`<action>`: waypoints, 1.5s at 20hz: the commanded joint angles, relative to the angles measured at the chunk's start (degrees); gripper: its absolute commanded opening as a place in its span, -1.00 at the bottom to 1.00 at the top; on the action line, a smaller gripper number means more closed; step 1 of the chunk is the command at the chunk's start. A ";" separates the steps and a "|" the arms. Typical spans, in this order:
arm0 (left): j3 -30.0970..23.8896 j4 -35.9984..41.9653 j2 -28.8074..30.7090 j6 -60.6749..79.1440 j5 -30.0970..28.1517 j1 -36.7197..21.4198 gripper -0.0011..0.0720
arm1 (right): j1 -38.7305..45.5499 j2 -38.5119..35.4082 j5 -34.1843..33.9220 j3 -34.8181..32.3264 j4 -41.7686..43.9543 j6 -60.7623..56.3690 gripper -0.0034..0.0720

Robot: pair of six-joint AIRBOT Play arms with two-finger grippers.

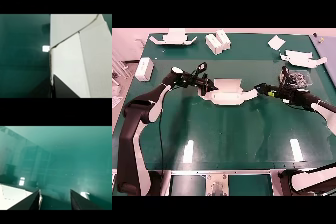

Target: Fold the box and place the chain.

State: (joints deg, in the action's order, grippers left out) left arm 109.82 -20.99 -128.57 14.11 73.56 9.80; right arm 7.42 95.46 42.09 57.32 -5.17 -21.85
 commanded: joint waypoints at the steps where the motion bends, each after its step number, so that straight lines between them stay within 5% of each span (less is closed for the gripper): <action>1: 0.00 -0.31 -0.26 0.94 0.02 0.02 -0.92 | 0.90 -0.04 0.55 0.20 0.72 1.62 0.28; 19: 0.00 -0.70 -0.31 0.90 -0.52 0.02 -0.91 | 1.66 -0.04 0.37 2.23 4.57 9.07 0.24; 24: 0.00 -0.63 -0.31 0.92 -0.59 0.02 -0.91 | 1.22 -1.77 6.88 2.16 4.57 15.08 0.24; 30: 0.00 -0.46 -0.31 0.92 -0.70 0.02 -0.91 | -4.42 -13.27 5.57 -0.04 -10.88 16.37 0.24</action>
State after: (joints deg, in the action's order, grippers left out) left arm 109.84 -21.61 -128.86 15.00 72.99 9.82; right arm 5.72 87.00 48.25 58.57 -8.01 -6.63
